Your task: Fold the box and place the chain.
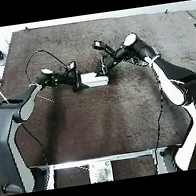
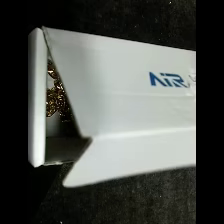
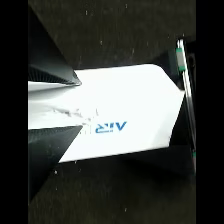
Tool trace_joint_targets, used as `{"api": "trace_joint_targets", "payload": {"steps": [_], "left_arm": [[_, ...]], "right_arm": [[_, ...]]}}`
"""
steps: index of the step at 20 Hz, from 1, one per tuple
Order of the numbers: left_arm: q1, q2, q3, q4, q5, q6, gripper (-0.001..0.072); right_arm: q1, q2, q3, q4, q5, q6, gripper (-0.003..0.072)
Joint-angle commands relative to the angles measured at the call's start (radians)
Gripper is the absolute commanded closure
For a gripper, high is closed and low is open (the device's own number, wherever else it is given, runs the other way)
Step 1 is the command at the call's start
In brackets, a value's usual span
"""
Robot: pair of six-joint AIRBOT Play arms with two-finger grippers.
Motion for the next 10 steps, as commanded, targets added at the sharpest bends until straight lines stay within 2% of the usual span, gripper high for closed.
{"api": "trace_joint_targets", "payload": {"steps": [1, 6, 7, 8, 10], "left_arm": [[0.000, 0.000, 0.000, 0.001, -0.001, 0.001, 0.0182], [0.000, 0.000, 0.000, 0.001, -0.001, 0.001, 0.0182], [0.000, 0.000, 0.000, 0.001, -0.001, 0.001, 0.0181], [0.000, 0.000, 0.000, 0.000, 0.000, 0.001, 0.0182], [0.000, 0.000, 0.000, 0.001, -0.001, 0.001, 0.0181]], "right_arm": [[0.002, 0.010, -0.003, -0.016, -0.059, 0.000, 0.0385], [0.002, 0.021, -0.003, -0.023, 0.003, -0.019, 0.0415], [0.002, 0.021, -0.003, -0.029, 0.013, -0.019, 0.0443], [0.002, 0.021, -0.003, -0.042, 0.013, -0.018, 0.0536], [0.002, 0.021, -0.003, -0.053, 0.018, -0.018, 0.0534]]}}
